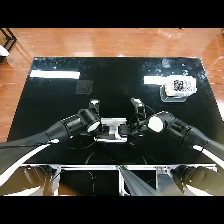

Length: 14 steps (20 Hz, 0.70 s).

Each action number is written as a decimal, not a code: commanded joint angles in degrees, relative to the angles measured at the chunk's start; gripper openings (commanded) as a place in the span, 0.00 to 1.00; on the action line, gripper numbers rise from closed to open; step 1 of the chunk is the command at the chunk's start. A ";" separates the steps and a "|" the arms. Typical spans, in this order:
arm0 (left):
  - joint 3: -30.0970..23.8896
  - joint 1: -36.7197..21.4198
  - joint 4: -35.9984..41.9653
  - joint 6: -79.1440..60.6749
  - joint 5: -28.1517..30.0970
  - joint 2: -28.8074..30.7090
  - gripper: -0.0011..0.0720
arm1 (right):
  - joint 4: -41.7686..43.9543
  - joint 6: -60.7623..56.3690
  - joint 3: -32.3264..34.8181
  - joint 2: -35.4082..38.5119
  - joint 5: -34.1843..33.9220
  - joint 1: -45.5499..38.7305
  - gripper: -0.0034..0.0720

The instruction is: Fold the box and place the chain.

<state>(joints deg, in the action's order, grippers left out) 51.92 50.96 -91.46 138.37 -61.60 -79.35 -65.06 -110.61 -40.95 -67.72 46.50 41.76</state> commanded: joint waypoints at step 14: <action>0.00 -0.04 -0.04 -0.13 -0.20 -0.02 0.05 | -15.61 -14.71 -12.09 -9.92 13.16 5.75 0.44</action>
<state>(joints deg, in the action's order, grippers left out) 51.94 50.96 -91.48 138.37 -61.71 -79.35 -79.57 -123.72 -51.00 -75.85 57.93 47.40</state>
